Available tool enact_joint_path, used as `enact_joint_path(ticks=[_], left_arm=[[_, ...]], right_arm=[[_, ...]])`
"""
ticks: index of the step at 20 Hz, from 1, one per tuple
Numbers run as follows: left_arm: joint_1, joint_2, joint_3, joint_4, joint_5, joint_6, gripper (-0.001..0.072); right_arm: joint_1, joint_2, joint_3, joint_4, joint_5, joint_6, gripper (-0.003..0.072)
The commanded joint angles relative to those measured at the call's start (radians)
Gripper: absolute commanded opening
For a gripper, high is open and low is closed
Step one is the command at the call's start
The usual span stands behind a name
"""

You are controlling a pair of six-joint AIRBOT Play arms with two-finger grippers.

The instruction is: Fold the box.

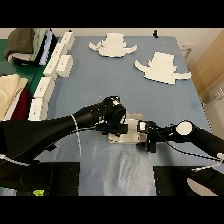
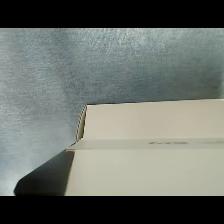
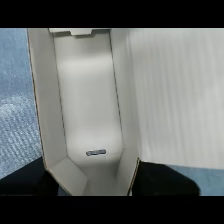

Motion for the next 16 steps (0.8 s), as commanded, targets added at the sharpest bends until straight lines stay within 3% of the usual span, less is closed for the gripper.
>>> enact_joint_path(ticks=[1, 7, 8, 10, 11, 16], left_arm=[[-0.009, -0.024, 0.0, 0.0, 0.002, -0.006, 0.0329], [-0.031, -0.061, 0.0, 0.053, -0.01, -0.069, 0.0321], [-0.031, -0.061, 0.0, 0.061, -0.015, -0.077, 0.0293], [-0.031, -0.061, 0.0, 0.061, -0.01, -0.077, 0.0092], [-0.031, -0.061, 0.0, 0.061, -0.011, -0.079, 0.0025], [-0.031, -0.061, 0.0, 0.057, -0.011, -0.082, 0.0019]], right_arm=[[0.0, 0.0, 0.0, 0.0, 0.0, 0.0, 0.052], [0.0, 0.0, 0.0, 0.0, 0.0, 0.0, 0.052], [0.0, 0.0, 0.0, 0.0, 0.0, 0.0, 0.052], [0.0, 0.0, 0.0, 0.0, 0.0, 0.0, 0.052], [0.0, 0.0, 0.0, 0.0, 0.0, 0.0, 0.052], [0.0, 0.0, 0.0, 0.0, 0.0, 0.0, 0.052]])
